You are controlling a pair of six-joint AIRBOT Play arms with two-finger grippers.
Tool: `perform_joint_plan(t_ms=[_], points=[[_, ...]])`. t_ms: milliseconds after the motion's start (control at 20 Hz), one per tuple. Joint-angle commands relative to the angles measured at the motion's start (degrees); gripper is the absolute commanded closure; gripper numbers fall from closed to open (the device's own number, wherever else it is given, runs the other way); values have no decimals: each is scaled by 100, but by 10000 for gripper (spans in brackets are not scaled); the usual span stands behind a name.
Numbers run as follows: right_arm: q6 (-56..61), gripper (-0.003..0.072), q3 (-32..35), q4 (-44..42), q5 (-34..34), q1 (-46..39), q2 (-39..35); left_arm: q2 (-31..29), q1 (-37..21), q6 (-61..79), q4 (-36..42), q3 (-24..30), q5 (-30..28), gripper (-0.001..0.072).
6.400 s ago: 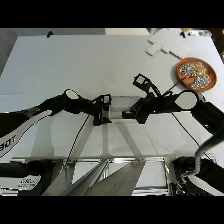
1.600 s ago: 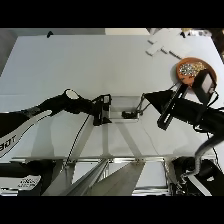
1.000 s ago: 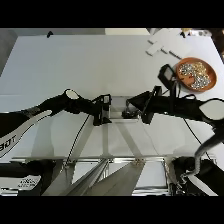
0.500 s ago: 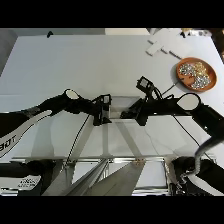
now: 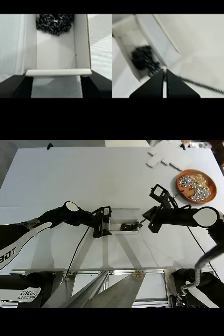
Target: Fold the box and place the chain.
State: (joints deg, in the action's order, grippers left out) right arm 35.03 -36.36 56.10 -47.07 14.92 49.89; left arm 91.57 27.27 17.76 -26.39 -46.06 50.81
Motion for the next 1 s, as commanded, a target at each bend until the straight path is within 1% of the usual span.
perform_joint_plan(t_ms=[0,100,150,200,500,950], points=[[857,631,116,1202,-4,-258,79,2,-4,0,0,-2,0,319],[815,608,205,1215,55,-199,334,2,-4,0,0,0,0,319],[774,531,236,1226,120,-131,446,2,-4,0,0,-2,0,319],[761,500,240,1257,173,-61,557,2,-4,0,0,0,0,319],[205,506,240,1248,315,385,1364,0,-4,0,0,-2,0,319],[-122,508,240,1078,520,479,1888,2,-4,0,0,0,0,319]])
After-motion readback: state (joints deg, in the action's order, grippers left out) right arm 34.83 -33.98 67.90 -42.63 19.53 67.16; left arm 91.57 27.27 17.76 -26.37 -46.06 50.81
